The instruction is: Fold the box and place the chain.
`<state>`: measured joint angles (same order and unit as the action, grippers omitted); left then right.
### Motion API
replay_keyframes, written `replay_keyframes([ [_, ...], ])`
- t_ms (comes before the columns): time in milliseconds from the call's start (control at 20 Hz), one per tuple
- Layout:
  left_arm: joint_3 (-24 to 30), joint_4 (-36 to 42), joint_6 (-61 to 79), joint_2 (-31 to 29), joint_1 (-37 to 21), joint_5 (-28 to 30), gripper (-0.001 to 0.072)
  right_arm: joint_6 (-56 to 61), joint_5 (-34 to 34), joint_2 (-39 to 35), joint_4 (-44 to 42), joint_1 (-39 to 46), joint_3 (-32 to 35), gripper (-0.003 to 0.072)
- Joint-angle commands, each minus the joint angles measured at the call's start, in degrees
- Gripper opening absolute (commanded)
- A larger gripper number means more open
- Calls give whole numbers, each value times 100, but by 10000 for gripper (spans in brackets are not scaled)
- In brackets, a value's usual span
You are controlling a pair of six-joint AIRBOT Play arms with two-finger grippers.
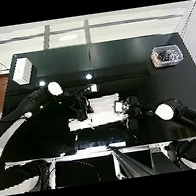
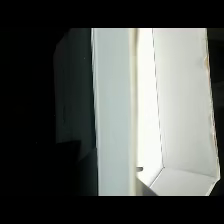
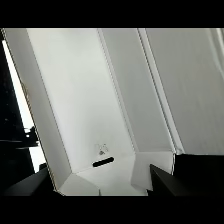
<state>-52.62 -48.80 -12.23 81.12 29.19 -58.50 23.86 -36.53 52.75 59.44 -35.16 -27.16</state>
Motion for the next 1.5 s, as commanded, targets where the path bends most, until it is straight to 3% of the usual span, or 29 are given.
replay_keyframes([
  [0, -4, -26, 42, -46, 4, -44, 25, -142, -273, 2, -149, 131, -275, 700],
  [250, 76, -83, 260, -219, 262, -4, 23, -221, -671, 2, -227, 409, -385, 699],
  [600, 197, -175, 286, -214, 404, 435, 24, -308, -682, 17, -428, 409, -358, 698],
  [900, 197, -175, 284, -214, 404, 433, 27, -560, -667, 153, -525, 411, -243, 699],
  [1100, 197, -175, 282, -214, 404, 299, 28, -1353, -656, 393, -1252, 409, -243, 698],
  [1450, 197, -175, 282, -214, 404, 240, 28, -1703, -485, 754, -1362, 411, -229, 698],
])
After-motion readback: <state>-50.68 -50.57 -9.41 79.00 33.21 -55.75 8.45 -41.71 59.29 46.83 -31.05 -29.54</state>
